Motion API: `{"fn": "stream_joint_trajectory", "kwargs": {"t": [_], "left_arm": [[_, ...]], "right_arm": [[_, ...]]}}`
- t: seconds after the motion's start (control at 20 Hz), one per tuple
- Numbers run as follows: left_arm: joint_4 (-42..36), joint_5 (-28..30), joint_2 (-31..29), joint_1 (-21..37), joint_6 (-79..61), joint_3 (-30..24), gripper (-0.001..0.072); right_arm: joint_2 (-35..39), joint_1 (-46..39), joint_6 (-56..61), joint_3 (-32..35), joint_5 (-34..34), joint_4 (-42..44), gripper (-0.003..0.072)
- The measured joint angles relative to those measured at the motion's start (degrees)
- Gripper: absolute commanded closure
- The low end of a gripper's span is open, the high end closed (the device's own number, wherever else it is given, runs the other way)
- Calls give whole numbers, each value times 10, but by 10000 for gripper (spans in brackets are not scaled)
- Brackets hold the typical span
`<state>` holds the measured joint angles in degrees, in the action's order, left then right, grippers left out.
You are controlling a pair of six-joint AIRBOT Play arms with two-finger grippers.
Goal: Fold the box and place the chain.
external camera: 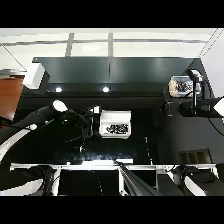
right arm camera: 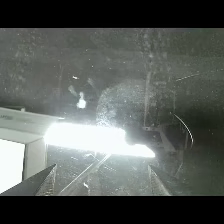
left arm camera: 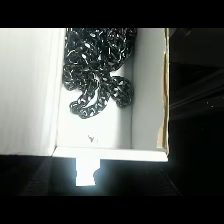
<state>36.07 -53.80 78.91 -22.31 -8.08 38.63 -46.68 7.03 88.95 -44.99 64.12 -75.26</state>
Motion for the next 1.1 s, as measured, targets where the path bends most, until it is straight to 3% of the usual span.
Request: {"fn": "stream_joint_trajectory", "kwargs": {"t": [0.05,0.15,0.2,0.55,0.85,1.1], "left_arm": [[2,2,0,-1,2,0,120],[3,3,0,-2,5,0,211],[3,4,0,-2,5,0,221],[6,7,0,-3,8,0,221],[7,8,0,-3,9,0,221],[7,9,0,-3,9,0,221]], "right_arm": [[0,0,0,0,0,0,-17],[0,0,0,0,0,0,-16],[0,1,0,0,0,0,-16],[-20,52,2,-10,-39,4,-9],[-148,113,-9,-106,-69,24,-11],[-241,159,-104,-167,-75,51,-10]]}}
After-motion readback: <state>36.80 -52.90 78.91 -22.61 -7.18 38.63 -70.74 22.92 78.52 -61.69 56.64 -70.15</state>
